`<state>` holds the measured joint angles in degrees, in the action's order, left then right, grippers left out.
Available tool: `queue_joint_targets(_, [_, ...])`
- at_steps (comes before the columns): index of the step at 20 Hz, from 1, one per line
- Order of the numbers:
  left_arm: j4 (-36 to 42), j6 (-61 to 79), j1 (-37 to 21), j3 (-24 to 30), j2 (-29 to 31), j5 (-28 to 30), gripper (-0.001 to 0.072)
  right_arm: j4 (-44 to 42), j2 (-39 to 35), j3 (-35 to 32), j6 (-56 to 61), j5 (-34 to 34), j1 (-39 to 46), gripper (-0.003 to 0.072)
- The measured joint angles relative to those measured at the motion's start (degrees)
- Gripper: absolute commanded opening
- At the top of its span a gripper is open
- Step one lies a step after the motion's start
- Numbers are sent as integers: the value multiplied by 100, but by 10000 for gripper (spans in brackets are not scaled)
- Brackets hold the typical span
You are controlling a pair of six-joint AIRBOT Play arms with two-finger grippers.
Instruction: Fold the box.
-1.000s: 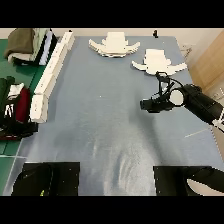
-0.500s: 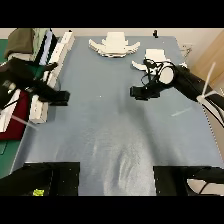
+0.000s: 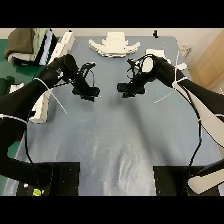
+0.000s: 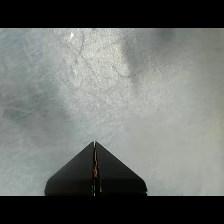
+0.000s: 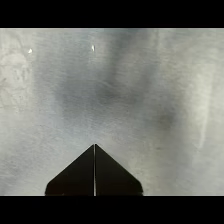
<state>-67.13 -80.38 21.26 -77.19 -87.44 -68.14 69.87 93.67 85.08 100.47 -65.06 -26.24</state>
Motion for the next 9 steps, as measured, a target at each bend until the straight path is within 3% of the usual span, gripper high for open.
queue_joint_targets(9, [33,-2,85,-83,-173,59,16,-22,120,127,-2,-59,-24,6])
